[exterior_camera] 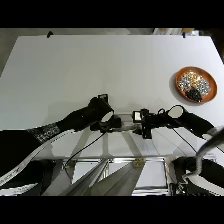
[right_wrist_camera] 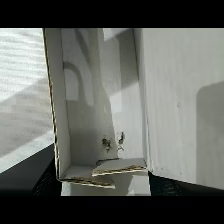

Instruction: Fold the box and place the chain.

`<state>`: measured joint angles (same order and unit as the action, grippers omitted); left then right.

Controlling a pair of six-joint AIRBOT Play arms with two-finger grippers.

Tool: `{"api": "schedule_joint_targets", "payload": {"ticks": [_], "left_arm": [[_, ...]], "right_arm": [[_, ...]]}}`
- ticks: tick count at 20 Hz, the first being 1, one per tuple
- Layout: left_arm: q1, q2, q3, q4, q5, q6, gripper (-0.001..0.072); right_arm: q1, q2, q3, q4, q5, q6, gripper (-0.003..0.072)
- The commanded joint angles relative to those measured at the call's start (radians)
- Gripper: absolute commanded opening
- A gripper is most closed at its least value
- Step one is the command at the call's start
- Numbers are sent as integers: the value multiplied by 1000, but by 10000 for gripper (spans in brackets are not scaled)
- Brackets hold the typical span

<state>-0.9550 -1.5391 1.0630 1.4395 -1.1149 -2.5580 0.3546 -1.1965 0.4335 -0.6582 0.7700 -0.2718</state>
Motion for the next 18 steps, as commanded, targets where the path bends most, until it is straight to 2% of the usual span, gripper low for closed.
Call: {"api": "schedule_joint_targets", "payload": {"ticks": [1,3,4,6,7,8,11,15,17,18], "left_arm": [[0,0,1,-2,3,0,0],[0,0,1,2,11,0,1],[0,1,1,2,13,0,35],[1,9,1,-4,11,13,306],[5,21,1,-10,8,36,382],[14,41,1,-15,3,59,418],[64,138,1,-37,-43,188,415],[153,310,-16,-34,-163,484,412],[214,420,-71,-25,-156,704,410],[251,482,-120,-26,-114,866,410]], "right_arm": [[0,1,1,0,1,1,405],[0,1,1,0,0,1,405],[0,1,1,0,0,1,405],[-1,1,1,0,0,1,405],[0,1,1,0,0,1,405],[0,1,1,0,1,1,405],[0,1,1,0,0,1,405],[0,1,1,0,0,1,405],[0,1,1,0,0,1,405],[0,1,1,0,0,1,405]]}}
